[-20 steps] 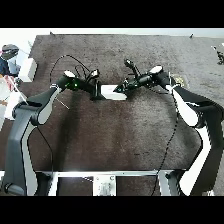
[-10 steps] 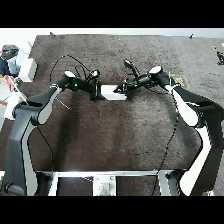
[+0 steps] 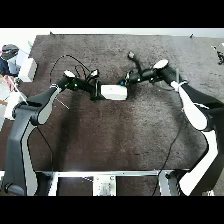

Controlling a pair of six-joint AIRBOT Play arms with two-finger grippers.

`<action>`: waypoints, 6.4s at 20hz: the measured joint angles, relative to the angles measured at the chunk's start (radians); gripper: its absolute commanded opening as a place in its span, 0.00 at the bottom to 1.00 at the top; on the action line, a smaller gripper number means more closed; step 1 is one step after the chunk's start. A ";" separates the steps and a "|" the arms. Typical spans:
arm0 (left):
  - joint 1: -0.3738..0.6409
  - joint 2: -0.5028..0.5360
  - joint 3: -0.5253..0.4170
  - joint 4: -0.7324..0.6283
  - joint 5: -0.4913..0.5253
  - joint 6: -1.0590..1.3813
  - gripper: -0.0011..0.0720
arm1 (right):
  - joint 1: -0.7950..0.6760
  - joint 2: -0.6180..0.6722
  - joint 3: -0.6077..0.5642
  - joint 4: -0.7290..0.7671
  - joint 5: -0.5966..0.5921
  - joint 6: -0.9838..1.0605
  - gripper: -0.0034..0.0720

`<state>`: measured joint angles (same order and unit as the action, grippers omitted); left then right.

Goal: Fold the box and place the chain.

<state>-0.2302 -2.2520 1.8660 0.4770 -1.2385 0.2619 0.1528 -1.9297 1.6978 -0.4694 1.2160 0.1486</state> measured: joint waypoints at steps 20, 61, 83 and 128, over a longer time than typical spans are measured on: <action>0.000 0.000 0.000 -0.009 0.000 0.000 0.65 | -0.216 1.048 -0.935 0.072 -0.406 0.060 0.06; 0.323 0.360 -0.375 0.612 0.992 -1.352 0.02 | -0.230 1.167 -1.159 0.061 -0.622 0.038 0.06; 0.412 0.356 -0.457 0.608 1.099 -1.324 1.00 | -0.230 1.167 -1.159 0.062 -0.656 0.039 0.06; -0.082 1.896 -1.631 0.560 1.339 -1.249 0.03 | -0.228 1.756 -1.500 -0.003 -0.995 0.170 0.06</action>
<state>-0.3119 -0.3565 0.2348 1.0367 0.1009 -0.9867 -0.0750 -0.1741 0.1978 -0.4721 0.2207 0.3183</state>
